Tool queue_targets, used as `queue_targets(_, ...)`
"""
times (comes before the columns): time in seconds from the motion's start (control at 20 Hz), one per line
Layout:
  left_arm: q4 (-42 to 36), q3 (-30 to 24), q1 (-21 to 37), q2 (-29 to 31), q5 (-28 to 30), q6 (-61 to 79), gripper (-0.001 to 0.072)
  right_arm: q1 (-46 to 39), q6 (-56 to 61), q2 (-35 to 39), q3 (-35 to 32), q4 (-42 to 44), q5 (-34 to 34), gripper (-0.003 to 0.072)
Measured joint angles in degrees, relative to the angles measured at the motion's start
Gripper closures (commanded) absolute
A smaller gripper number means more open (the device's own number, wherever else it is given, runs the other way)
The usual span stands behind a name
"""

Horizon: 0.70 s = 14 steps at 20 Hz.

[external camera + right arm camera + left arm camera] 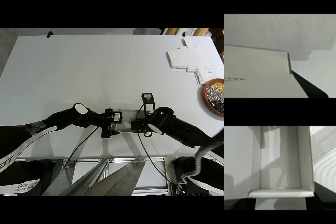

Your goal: Fold the box and place the chain.

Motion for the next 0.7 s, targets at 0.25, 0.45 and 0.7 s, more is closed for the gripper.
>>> queue_targets(0.25,0.0,0.0,0.0,0.0,0.0,0.0,0.0457,0.0,1.1,0.0,-0.5,0.0,1.4,0.0647)
queue_targets(0.45,0.0,0.0,0.0,0.0,0.0,-0.2,0.0457,0.0,1.7,0.0,-0.6,0.1,1.6,0.0668)
queue_targets(0.7,0.0,0.0,0.0,0.0,0.0,0.2,0.0457,0.0,0.8,0.4,-0.7,0.5,2.6,0.0318)
